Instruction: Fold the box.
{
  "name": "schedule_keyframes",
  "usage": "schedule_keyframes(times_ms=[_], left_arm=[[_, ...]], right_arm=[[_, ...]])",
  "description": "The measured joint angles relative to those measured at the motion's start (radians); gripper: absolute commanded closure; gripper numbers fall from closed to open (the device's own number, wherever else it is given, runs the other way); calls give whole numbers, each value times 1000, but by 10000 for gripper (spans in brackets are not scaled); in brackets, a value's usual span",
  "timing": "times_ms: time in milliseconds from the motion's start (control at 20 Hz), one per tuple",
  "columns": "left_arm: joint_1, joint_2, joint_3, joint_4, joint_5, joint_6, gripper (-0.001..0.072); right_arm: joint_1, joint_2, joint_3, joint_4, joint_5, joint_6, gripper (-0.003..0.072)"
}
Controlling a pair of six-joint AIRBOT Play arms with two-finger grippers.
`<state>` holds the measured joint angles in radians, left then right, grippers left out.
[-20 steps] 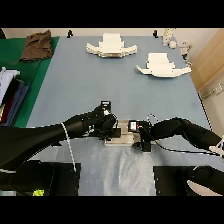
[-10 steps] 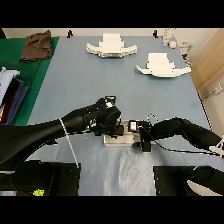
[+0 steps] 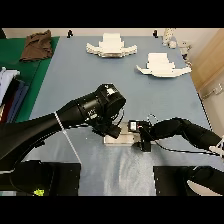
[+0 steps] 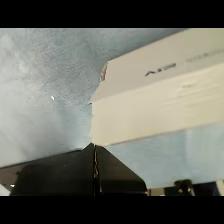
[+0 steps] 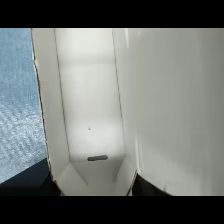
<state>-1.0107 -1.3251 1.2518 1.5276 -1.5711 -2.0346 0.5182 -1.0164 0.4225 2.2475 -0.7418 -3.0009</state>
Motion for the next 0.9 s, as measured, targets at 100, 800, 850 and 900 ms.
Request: schedule_keyframes(times_ms=[100, 800, 850, 900], left_arm=[[2, 25, -10, -2, 6, 85, 698], [425, 430, -615, -431, 510, 1480, 20], [437, 432, -645, -467, 549, 1566, 20], [447, 431, -674, -508, 591, 1654, 21]], right_arm=[[0, 0, 0, 0, 0, 0, 243], [0, 0, 0, 0, 0, 0, 243], [0, 0, 0, 0, 0, 0, 243], [0, 0, 0, 0, 0, 0, 243]])
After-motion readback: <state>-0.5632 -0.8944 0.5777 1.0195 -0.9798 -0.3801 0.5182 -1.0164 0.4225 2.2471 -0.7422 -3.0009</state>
